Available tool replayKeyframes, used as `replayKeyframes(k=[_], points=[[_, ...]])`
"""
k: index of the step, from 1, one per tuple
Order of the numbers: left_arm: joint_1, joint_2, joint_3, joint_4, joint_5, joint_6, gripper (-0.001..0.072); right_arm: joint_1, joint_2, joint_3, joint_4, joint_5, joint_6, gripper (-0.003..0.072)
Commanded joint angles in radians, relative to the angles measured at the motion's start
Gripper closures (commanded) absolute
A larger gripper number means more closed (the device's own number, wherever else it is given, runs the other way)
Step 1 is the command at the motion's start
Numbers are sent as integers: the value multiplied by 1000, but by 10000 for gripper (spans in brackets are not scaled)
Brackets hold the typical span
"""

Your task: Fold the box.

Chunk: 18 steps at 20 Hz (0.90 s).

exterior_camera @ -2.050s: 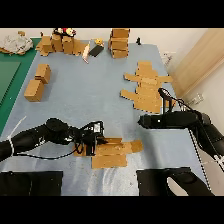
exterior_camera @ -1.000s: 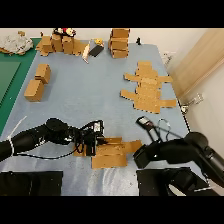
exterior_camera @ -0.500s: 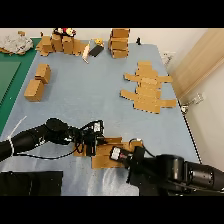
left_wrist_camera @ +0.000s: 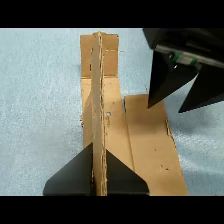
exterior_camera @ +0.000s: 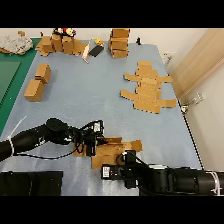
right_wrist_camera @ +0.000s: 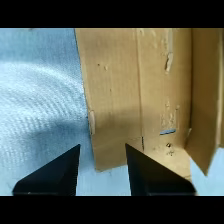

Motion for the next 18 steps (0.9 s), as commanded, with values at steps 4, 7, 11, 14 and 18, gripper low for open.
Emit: replayKeyframes(k=[4,7,11,14,18], points=[[0,0,1,0,0,0,699,8,-86,0,-61,43,-7,249],[0,0,1,0,0,0,699,8,-84,0,-72,43,-6,250],[0,0,1,0,0,0,698,8,-84,18,-82,31,-6,250],[0,0,1,0,0,0,698,7,-84,36,-102,18,-4,251],[0,0,1,0,0,0,699,7,-82,43,-170,4,47,250]])
